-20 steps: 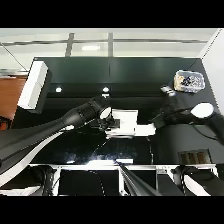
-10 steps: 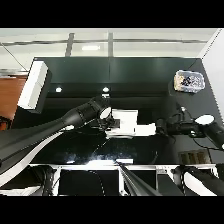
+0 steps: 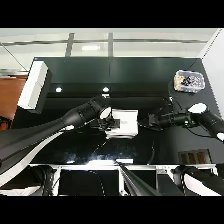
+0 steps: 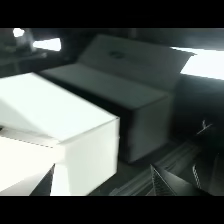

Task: Fold the box and place the chain.

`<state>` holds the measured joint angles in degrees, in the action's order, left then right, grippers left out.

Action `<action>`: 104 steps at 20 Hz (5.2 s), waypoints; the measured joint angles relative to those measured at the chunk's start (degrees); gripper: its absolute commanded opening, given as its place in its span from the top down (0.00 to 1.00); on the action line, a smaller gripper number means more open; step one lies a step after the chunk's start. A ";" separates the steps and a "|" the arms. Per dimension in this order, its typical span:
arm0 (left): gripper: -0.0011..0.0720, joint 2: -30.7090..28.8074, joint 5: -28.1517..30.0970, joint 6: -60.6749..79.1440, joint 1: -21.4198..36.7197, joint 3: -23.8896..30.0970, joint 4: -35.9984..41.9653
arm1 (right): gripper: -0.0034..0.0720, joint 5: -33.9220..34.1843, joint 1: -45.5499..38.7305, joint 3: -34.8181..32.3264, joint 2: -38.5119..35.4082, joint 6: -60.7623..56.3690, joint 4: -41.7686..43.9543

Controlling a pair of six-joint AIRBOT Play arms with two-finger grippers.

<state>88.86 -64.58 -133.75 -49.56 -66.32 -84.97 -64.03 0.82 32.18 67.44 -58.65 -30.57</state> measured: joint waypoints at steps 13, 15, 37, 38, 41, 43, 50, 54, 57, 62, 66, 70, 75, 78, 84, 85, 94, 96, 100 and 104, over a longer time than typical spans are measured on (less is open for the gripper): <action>0.94 0.00 0.00 0.00 0.00 0.00 0.02 | 0.36 4.24 14.51 6.86 0.17 -15.78 -8.83; 0.94 0.00 -0.02 0.00 0.00 0.00 0.02 | 0.36 5.62 17.42 8.17 0.17 -21.18 -12.83; 0.94 0.00 1.29 0.00 0.00 0.00 0.04 | 0.60 3.43 36.96 17.81 7.02 -62.95 -49.22; 0.94 0.00 1.40 0.00 0.00 0.00 0.07 | 0.60 2.91 37.22 18.25 7.48 -63.43 -49.86; 0.94 0.00 1.44 -0.07 0.00 0.00 0.11 | 0.64 1.97 37.62 19.28 8.61 -64.85 -51.43; 0.94 0.00 1.84 -0.07 0.00 0.00 0.24 | 0.93 1.73 37.73 19.61 8.96 -65.83 -51.80; 0.94 0.00 1.44 -0.09 0.00 -0.02 0.07 | 0.93 1.77 37.86 19.87 9.53 -66.93 -52.11; 0.94 -0.02 1.36 -0.02 0.02 -0.02 -0.13 | 0.79 2.82 37.86 19.87 9.64 -66.88 -50.97; 0.94 0.00 1.27 0.17 0.02 -0.02 -0.26 | 0.69 3.78 37.79 19.91 9.62 -66.51 -50.38; 0.94 -0.02 1.36 -0.09 0.02 -0.02 -0.07 | 0.93 4.09 37.79 19.91 9.64 -66.53 -50.36; 0.94 0.00 1.64 0.11 0.02 0.00 -0.04 | 0.60 4.74 37.75 19.91 9.64 -66.12 -49.75; 0.94 0.00 1.62 0.09 0.02 0.00 0.00 | 0.60 3.41 37.22 20.35 9.07 -65.81 -49.81; 0.94 0.00 1.57 0.07 0.02 0.00 0.00 | 0.60 0.11 36.54 21.40 3.72 -61.96 -49.83; 0.94 0.00 1.55 0.00 0.02 0.00 0.00 | 0.60 -2.82 34.82 21.77 -3.13 -59.34 -50.51; 0.94 0.00 1.51 -0.04 0.02 0.00 0.00 | 0.60 -6.01 24.65 21.16 -14.19 -57.92 -72.70; 0.94 0.00 1.51 -0.04 0.02 0.00 0.00 | 0.60 -4.20 21.55 20.33 -14.80 -57.92 -76.89; 0.94 0.00 1.51 -0.02 0.02 0.00 0.00 | 0.02 21.44 -5.64 22.38 -0.11 -59.34 -80.08; 0.94 0.00 1.51 -0.02 0.02 0.00 -0.02 | 0.03 19.12 -9.55 31.30 8.11 -59.41 -75.14; 0.94 0.00 1.51 -0.02 0.02 0.00 0.00 | 0.18 5.64 -14.64 51.47 24.72 -59.43 -66.18; 0.94 0.00 1.49 -0.02 0.02 0.00 0.00 | 0.18 -3.13 -16.94 64.19 35.43 -59.41 -63.04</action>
<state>88.86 -63.09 -133.78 -49.54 -66.32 -84.97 -67.16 -16.12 96.38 102.87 -118.06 -93.60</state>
